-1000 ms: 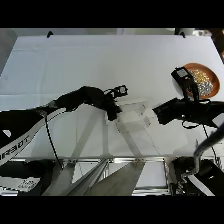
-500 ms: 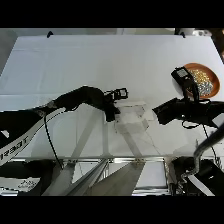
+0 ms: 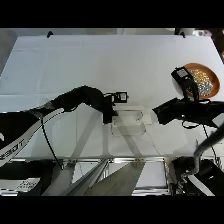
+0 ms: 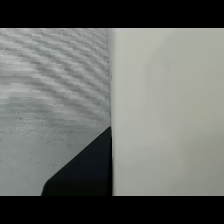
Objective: Fold the box and place the chain.
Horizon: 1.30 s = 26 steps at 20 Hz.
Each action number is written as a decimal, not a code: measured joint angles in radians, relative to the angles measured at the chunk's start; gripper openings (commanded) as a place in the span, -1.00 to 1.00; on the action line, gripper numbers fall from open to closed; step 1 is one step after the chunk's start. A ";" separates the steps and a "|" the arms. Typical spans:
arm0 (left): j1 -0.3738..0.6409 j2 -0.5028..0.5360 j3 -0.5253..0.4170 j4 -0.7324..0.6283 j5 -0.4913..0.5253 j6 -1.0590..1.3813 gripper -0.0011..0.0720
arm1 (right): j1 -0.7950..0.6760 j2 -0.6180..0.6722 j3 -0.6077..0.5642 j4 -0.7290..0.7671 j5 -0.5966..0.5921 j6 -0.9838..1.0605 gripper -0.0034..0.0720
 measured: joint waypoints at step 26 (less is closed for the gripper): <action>-0.062 0.001 0.001 0.024 -0.069 0.000 -0.95 | 0.000 -0.039 0.000 -0.003 0.001 -0.004 -0.50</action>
